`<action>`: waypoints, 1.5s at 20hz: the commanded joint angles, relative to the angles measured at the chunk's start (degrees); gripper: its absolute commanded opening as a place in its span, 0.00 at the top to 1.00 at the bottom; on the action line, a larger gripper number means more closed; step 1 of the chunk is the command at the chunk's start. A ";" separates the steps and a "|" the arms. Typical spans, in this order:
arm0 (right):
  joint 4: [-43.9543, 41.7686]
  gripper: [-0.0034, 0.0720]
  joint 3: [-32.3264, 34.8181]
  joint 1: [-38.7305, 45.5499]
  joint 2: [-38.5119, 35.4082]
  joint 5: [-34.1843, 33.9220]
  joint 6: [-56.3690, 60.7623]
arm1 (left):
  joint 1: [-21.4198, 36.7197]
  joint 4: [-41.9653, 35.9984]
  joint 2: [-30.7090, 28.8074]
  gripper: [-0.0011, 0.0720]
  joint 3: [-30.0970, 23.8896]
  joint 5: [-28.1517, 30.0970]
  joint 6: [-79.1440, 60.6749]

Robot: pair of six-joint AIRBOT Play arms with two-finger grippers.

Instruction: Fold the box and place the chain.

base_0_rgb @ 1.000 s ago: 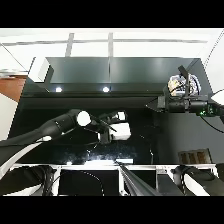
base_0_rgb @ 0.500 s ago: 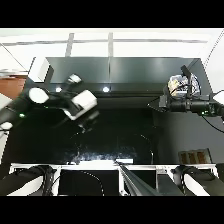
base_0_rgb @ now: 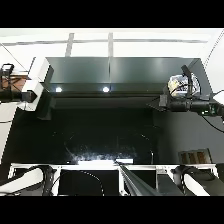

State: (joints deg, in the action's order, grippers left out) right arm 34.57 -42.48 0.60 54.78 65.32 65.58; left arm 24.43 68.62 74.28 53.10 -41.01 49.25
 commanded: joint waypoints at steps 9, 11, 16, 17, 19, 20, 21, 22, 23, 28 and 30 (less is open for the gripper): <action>0.02 0.90 -0.04 0.00 -0.04 -4.61 2.62 | 2.08 -4.81 21.29 0.44 17.59 1.73 2.23; 0.04 0.90 -0.04 0.00 -0.04 -5.09 2.67 | 1.22 -4.72 21.29 0.43 17.59 2.54 2.16; 0.02 0.90 -0.04 0.00 -0.04 -4.66 2.78 | -0.59 -0.44 20.57 0.01 18.29 2.25 2.25; 0.02 0.90 -0.04 0.00 -0.04 -4.22 2.78 | -0.74 1.75 19.85 0.01 18.64 0.68 2.36; -0.02 0.90 -0.04 0.00 -0.04 -3.65 2.78 | -0.87 5.79 17.38 0.01 19.61 -2.27 6.25; -0.02 0.90 -0.07 0.00 -0.04 -3.65 2.75 | -0.87 7.91 15.56 0.01 20.06 -3.10 8.63; -0.02 0.90 -0.09 0.00 -0.04 -3.69 2.71 | -0.85 9.90 13.31 0.01 20.68 -4.02 10.84; 0.02 0.90 -0.46 0.00 -0.04 -3.69 2.12 | -0.85 10.97 10.99 0.01 21.44 -5.77 11.54; 0.02 0.90 -1.36 0.00 -0.04 -3.69 0.48 | -0.92 10.97 8.50 0.01 22.29 -7.28 11.52; 9.51 0.90 -14.23 0.63 -0.04 -5.44 -0.50 | -4.11 -0.92 -2.58 0.96 25.51 -17.18 12.96; 18.34 0.90 -20.28 1.66 -0.09 -3.23 3.48 | -7.74 -4.55 -6.01 0.96 25.33 -20.92 13.97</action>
State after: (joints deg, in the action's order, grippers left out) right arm 42.33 -55.29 1.37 54.78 60.64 65.89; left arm 20.03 70.28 73.49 77.78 -55.37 61.69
